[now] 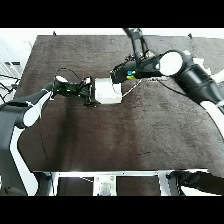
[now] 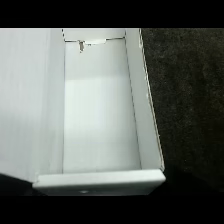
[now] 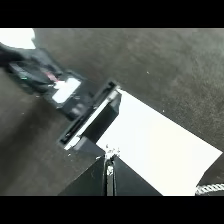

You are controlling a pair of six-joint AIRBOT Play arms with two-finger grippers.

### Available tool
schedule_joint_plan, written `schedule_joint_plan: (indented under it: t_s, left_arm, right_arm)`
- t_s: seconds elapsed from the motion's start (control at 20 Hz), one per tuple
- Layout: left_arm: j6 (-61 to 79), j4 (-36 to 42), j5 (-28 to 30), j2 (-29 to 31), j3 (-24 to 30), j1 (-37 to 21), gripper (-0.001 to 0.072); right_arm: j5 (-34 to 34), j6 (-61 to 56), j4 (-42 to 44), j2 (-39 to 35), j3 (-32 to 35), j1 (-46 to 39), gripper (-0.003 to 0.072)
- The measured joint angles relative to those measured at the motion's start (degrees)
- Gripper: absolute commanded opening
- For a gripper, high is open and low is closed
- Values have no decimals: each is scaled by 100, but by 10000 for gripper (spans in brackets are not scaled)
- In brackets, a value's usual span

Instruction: Fold the box and place the chain.

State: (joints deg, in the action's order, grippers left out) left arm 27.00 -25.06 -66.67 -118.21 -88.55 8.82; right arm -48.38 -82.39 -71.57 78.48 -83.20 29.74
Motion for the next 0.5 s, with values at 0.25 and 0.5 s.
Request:
schedule_joint_plan:
  t_s: [0.25,0.5]
  left_arm:
    - [0,2,0,0,0,0,531]
    - [0,2,0,0,0,0,531]
  right_arm:
    - [415,2,219,1062,131,2,8]
    - [579,7,282,1766,151,-90,412]
